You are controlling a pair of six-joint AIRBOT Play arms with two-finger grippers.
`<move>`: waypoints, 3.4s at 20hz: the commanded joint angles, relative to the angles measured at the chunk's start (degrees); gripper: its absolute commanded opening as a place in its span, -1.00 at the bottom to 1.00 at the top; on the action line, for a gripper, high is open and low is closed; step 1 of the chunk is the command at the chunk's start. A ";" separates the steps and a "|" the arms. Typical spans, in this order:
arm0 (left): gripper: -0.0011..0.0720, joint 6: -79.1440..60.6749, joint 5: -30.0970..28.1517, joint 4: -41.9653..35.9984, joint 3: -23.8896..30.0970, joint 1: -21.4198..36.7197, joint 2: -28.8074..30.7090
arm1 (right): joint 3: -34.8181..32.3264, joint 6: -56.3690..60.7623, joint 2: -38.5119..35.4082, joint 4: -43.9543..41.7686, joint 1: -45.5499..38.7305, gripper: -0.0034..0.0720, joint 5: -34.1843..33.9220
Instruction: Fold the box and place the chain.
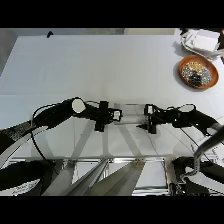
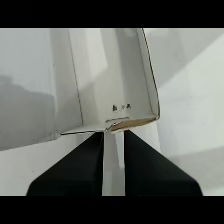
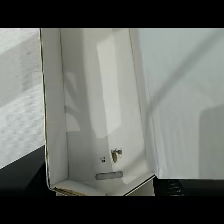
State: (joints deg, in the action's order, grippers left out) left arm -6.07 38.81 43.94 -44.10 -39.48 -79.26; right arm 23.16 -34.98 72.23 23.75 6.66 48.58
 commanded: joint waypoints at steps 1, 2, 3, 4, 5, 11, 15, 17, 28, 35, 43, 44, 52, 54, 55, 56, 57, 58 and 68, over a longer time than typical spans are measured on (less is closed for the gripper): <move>-0.61 -0.35 -2.95 -1.09 0.00 -0.63 -0.02 | 0.00 -0.02 -0.04 0.02 0.02 0.19 0.09; -0.61 -0.37 -3.30 -1.11 0.00 -0.85 -0.04 | 0.00 -0.02 -0.04 0.02 0.02 0.19 0.09; -0.61 -0.37 -3.52 -1.18 0.00 -1.01 -0.24 | 0.00 -0.02 -0.04 0.02 0.02 0.19 0.09; -0.61 -0.37 -3.54 -1.70 0.00 -1.36 -0.57 | 0.00 -0.02 -0.04 0.02 0.02 0.19 0.09; -0.61 -0.37 -3.54 -2.45 0.00 -1.75 -1.01 | 0.00 -0.02 -0.04 0.02 0.02 0.19 0.11; -0.59 -0.39 -6.14 -3.65 -0.02 -4.57 -2.75 | 0.00 -0.02 -0.04 0.02 0.02 0.19 0.09; -0.55 -0.39 -6.47 -3.67 0.00 -4.55 -2.75 | 0.00 -0.02 -0.04 0.02 0.02 0.19 0.09; -0.22 -0.39 -6.47 -3.67 0.00 -4.55 -2.75 | 0.00 0.00 -0.04 0.02 0.02 0.19 0.09; -0.97 2.69 -1.62 -3.69 0.00 -0.92 0.31 | 0.00 -0.02 -0.04 0.02 0.02 0.19 0.09; -0.96 22.84 15.02 -5.25 0.00 13.77 10.93 | 0.00 -0.02 -0.04 0.02 0.02 0.19 0.09; -0.96 52.59 23.43 -5.97 4.76 28.89 11.78 | 0.00 -0.02 -0.04 0.02 0.02 0.19 0.09; -0.96 55.06 22.69 -6.08 5.99 28.76 10.10 | 0.00 -0.02 -0.04 0.02 0.02 0.19 0.09; -0.87 58.88 15.39 -12.66 6.47 19.21 -2.67 | 0.00 -0.02 -0.04 0.02 0.02 0.19 0.11; -0.87 59.19 12.94 -13.27 6.45 17.88 -2.80 | 0.00 -0.02 -0.04 0.02 0.02 0.19 0.09; -0.87 59.58 11.63 -13.27 6.45 17.57 -2.80 | 0.00 -0.02 -0.04 0.02 0.02 0.19 0.09; -0.87 60.61 10.32 -13.11 6.45 17.35 -2.80 | 0.00 -0.02 -0.04 0.02 0.02 0.19 0.09; -0.87 61.02 9.40 -13.05 6.47 17.25 -2.80 | 0.00 -0.02 -0.04 0.02 0.02 0.19 0.09; -0.88 61.59 9.05 -13.05 6.45 17.25 -2.80 | 0.00 -0.02 -0.04 0.02 0.02 0.19 0.09; -0.50 61.59 10.32 -13.90 5.01 14.56 -2.71 | 0.00 -0.02 -0.04 0.02 0.02 0.19 0.09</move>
State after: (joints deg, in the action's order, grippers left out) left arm 55.51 48.14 30.44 -38.11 -24.05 -82.08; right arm 23.16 -35.00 72.23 23.79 6.66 48.64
